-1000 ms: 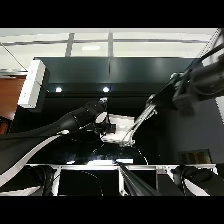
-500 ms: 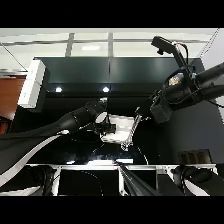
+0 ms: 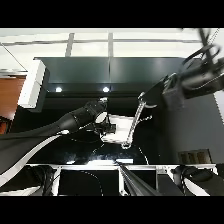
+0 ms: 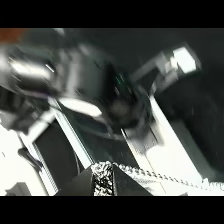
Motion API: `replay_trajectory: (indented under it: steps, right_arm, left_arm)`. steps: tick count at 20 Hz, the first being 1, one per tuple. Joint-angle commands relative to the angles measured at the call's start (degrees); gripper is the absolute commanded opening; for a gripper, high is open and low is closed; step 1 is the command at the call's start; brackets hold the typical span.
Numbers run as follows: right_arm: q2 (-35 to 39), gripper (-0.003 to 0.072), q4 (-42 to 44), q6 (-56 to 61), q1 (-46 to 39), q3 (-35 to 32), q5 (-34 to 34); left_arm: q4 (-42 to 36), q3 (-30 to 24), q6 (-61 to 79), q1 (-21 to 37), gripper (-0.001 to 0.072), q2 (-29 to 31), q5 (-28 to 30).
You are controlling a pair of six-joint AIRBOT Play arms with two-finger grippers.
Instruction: Fold the box and place the chain.
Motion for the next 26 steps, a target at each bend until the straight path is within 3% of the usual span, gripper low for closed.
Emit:
replay_trajectory:
  steps: [1,15,22,26]
  right_arm:
    - [0.0,0.0004,6.8,0.1,-1.5,4.6,-0.5]
    - [0.0,0.0004,11.6,-0.8,-3.3,4.9,-7.4]
    - [0.1,0.0005,-2.8,2.7,-3.5,2.5,0.2]
    - [0.7,0.0005,-4.3,3.4,-3.5,-3.6,0.7]
  left_arm:
    - [0.0,0.0,0.0,0.0,0.0029,0.0,0.0]
    - [0.0,0.0,0.0,0.0,0.003,0.0,0.0]
    - [0.0,0.0,0.0,0.0,0.0029,0.0,0.0]
    - [0.0,0.0,0.0,0.0,0.0029,0.0,-0.2]
